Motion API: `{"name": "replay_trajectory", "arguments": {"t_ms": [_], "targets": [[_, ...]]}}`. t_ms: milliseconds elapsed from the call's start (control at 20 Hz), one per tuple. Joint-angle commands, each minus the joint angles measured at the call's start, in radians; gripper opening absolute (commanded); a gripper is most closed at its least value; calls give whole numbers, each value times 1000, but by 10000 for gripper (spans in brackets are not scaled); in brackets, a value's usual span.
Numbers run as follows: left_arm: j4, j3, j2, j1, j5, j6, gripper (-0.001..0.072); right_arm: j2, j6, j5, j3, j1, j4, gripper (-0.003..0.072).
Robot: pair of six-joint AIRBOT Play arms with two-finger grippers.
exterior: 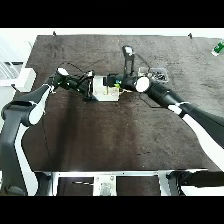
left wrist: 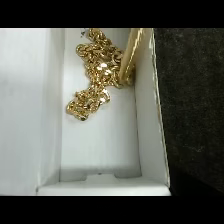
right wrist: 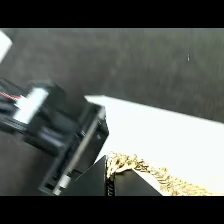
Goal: Fold the box and place the chain.
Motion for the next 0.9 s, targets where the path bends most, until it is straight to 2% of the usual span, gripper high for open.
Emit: {"name": "replay_trajectory", "arguments": {"t_ms": [0,50,100,250,300,350,450,550,700,850], "targets": [[0,1,0,0,0,0,489,-103,0,-21,0,16,14,141],[0,1,0,0,0,0,489,-124,0,-24,0,11,13,339],[0,1,0,0,0,0,488,-131,0,-23,0,1,11,422],[0,1,0,0,0,0,489,-88,-17,-3,0,-53,-5,402],[0,1,0,0,0,0,489,-60,-22,15,-4,-77,-32,311],[0,1,0,0,0,0,489,-24,-22,30,-18,-107,-51,263],[0,1,0,0,0,0,489,42,-22,76,-60,-175,-58,296],[0,1,0,0,0,0,489,74,-21,137,-113,-252,-58,397],[0,1,0,0,0,0,489,55,35,138,-180,-309,-57,398],[0,1,0,0,0,0,489,-20,47,127,-152,-300,-56,398]]}}
